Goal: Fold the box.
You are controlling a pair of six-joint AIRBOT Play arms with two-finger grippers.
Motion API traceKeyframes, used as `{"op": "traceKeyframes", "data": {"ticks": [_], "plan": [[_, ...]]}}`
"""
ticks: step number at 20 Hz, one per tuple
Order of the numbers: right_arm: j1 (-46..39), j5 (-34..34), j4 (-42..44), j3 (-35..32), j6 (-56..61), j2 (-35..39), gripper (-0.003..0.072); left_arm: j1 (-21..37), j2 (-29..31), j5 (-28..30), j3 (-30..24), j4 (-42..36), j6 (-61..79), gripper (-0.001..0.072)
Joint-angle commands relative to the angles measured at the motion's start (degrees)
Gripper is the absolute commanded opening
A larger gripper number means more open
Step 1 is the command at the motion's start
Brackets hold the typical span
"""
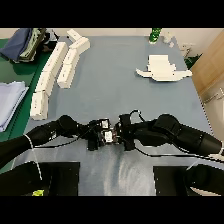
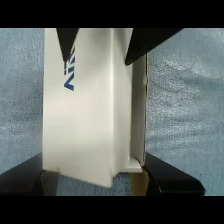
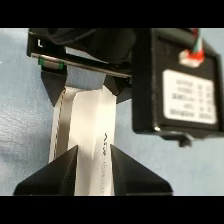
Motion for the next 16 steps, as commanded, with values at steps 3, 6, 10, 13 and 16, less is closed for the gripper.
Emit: {"op": "traceKeyframes", "data": {"ticks": [3, 6, 10, 13, 16], "plan": [[-0.02, -1.99, 4.42, 0.02, 0.02, -1.49, 0.0281, -0.02, 0.02, 0.02, 0.00, 0.04, 0.11, 0.0448], [0.15, -3.43, 5.16, 0.02, 0.02, -1.51, 0.0281, 0.00, 0.02, 0.02, 0.00, 0.04, 0.11, 0.0448], [1.27, -3.89, 5.11, -0.09, 0.02, -1.97, 0.0281, -0.02, 0.02, 0.04, 0.00, 0.04, 0.11, 0.0448], [1.36, -3.91, 5.20, 0.02, 0.28, -1.36, 0.0289, -0.02, 0.02, 0.02, 0.00, 0.04, 0.11, 0.0448], [1.33, -3.96, 5.35, 0.02, 1.77, 1.90, 0.0453, -0.02, 0.02, 0.02, 0.00, 0.04, 0.11, 0.0448]]}}
